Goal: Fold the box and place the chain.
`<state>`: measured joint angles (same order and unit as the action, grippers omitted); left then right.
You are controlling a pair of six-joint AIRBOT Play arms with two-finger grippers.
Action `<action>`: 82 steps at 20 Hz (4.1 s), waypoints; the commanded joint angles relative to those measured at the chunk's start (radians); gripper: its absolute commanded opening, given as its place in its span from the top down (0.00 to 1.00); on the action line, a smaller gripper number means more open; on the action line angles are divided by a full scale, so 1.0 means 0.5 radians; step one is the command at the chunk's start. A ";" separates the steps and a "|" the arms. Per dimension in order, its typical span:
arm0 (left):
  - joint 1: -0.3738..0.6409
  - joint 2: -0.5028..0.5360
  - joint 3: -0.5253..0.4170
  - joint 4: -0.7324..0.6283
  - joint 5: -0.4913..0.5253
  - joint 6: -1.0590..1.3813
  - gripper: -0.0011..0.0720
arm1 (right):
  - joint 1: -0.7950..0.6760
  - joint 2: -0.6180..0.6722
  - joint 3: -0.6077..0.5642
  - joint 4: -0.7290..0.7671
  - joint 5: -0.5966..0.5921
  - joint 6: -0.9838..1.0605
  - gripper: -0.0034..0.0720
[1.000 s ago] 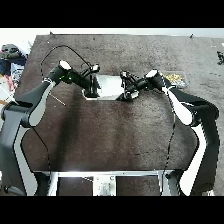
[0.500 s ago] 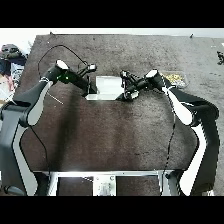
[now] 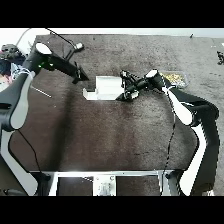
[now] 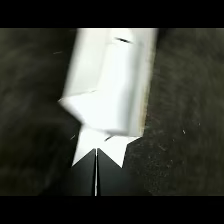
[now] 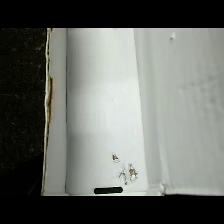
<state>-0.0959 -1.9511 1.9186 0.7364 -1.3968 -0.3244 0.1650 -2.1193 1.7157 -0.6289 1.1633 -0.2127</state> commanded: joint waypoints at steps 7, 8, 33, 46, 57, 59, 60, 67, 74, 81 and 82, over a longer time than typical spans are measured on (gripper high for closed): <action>0.224 0.074 -0.370 0.008 0.158 -0.943 0.97 | 0.000 -0.001 0.000 0.002 0.000 0.000 0.32; 0.224 0.074 -0.446 0.007 0.212 -0.989 0.97 | 0.000 -0.001 0.000 0.002 0.000 0.000 0.32; 0.058 0.047 -0.950 -0.341 0.629 -1.112 0.97 | 0.000 -0.001 0.000 0.001 0.000 0.000 0.32; 0.066 0.047 -0.948 -0.005 0.666 -1.183 0.97 | 0.000 -0.001 0.000 0.002 0.000 0.000 0.32; 0.000 0.025 -0.906 -0.327 0.636 -1.095 0.96 | 0.000 -0.001 0.000 0.001 0.001 0.000 0.32; 0.000 0.025 -0.869 -0.352 0.581 -1.091 0.64 | 0.000 -0.001 0.000 0.001 0.000 0.000 0.32; 0.000 0.025 -0.853 -0.366 0.553 -1.091 0.64 | 0.000 -0.001 0.000 0.002 0.000 0.000 0.32; -0.024 0.024 -0.773 -0.423 0.501 -1.095 0.64 | 0.000 -0.001 0.000 0.001 0.000 0.000 0.32; -0.065 0.024 -0.762 -0.474 0.499 -1.100 0.64 | 0.000 -0.001 0.000 0.002 0.001 0.000 0.32; -0.095 0.024 -0.745 -0.462 0.482 -1.199 0.58 | 0.000 -0.001 0.000 0.002 0.001 0.000 0.32; -0.108 0.024 -0.745 -0.467 0.477 -1.229 0.47 | 0.000 -0.001 0.000 0.001 0.001 0.000 0.32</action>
<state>-0.1394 -1.9392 1.5444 0.5034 -1.1568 -0.9081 0.1650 -2.1193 1.7157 -0.6281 1.1633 -0.2131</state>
